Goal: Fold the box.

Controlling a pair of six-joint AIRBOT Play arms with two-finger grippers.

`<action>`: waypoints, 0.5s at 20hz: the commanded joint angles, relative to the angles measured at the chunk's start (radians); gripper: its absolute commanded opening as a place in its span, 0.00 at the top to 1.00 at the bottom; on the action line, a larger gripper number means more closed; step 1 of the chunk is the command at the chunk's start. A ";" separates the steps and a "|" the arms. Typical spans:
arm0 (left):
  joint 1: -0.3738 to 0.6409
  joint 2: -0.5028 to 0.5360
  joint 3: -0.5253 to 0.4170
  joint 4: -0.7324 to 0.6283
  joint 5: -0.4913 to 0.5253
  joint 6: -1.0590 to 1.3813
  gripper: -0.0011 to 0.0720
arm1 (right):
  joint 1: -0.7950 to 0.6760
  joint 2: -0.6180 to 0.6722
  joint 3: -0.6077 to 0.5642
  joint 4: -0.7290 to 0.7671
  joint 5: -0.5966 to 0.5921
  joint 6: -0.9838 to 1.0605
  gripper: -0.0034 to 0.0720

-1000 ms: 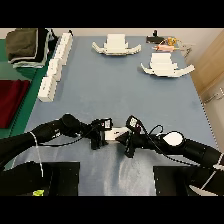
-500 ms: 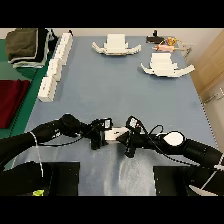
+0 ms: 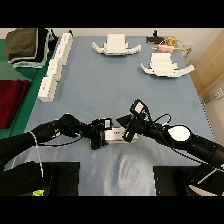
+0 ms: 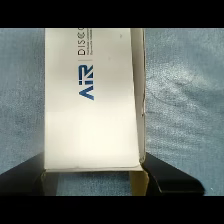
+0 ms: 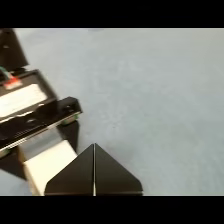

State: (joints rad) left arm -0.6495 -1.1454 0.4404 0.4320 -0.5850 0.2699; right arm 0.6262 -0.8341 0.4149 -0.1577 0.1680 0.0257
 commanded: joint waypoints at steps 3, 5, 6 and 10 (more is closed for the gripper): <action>0.001 0.000 0.000 0.000 0.001 0.002 0.30 | -0.073 -0.113 0.075 -0.021 -0.098 0.077 0.95; 0.001 0.000 0.000 0.000 0.001 0.002 0.30 | -0.097 -0.189 0.145 -0.021 -0.094 0.080 0.95; 0.001 0.000 0.000 0.000 0.001 0.002 0.30 | -0.103 -0.228 0.187 -0.021 -0.093 0.092 0.95; 0.001 0.000 0.000 0.000 0.001 0.002 0.30 | -0.105 -0.353 0.352 -0.028 -0.093 0.107 0.95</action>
State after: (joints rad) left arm -0.6495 -1.1454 0.4404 0.4320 -0.5846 0.2710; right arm 0.5308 -1.1011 0.6609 -0.1772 0.0784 0.1158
